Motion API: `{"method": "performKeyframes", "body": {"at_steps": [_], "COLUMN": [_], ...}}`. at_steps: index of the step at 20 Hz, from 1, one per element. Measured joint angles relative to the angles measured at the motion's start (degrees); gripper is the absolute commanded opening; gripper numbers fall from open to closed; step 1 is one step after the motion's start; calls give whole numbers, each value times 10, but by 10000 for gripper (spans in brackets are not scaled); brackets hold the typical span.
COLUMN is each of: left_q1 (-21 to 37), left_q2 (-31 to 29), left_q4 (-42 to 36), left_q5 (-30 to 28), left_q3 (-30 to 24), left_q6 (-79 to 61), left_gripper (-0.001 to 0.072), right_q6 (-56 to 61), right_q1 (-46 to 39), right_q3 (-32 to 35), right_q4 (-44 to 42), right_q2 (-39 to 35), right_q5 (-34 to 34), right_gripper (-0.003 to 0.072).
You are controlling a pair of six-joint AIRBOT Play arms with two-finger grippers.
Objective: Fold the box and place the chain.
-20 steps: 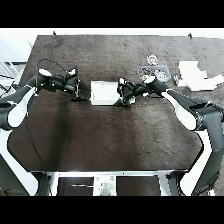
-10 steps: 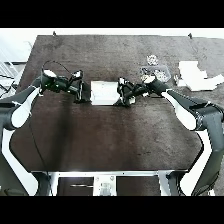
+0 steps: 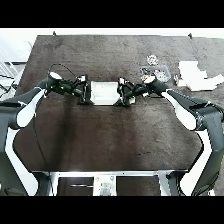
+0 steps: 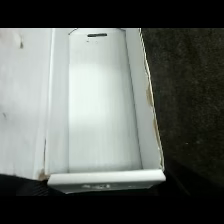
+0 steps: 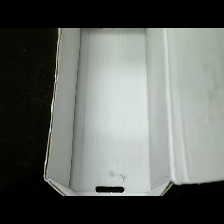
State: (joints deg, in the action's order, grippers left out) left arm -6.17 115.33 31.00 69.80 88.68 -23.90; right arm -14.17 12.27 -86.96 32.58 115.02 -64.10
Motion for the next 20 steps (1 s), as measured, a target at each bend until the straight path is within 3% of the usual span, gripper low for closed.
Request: {"method": "performKeyframes", "body": {"at_steps": [20], "left_q1": [-6], "left_q2": [15], "left_q4": [-23], "left_q5": [-16], "left_q3": [-2], "left_q6": [-19], "left_gripper": [720], "right_q6": [0], "right_q1": [0], "right_q3": [0], "right_q4": [0], "right_q2": [0], "right_q5": [0], "right_gripper": [580]}}
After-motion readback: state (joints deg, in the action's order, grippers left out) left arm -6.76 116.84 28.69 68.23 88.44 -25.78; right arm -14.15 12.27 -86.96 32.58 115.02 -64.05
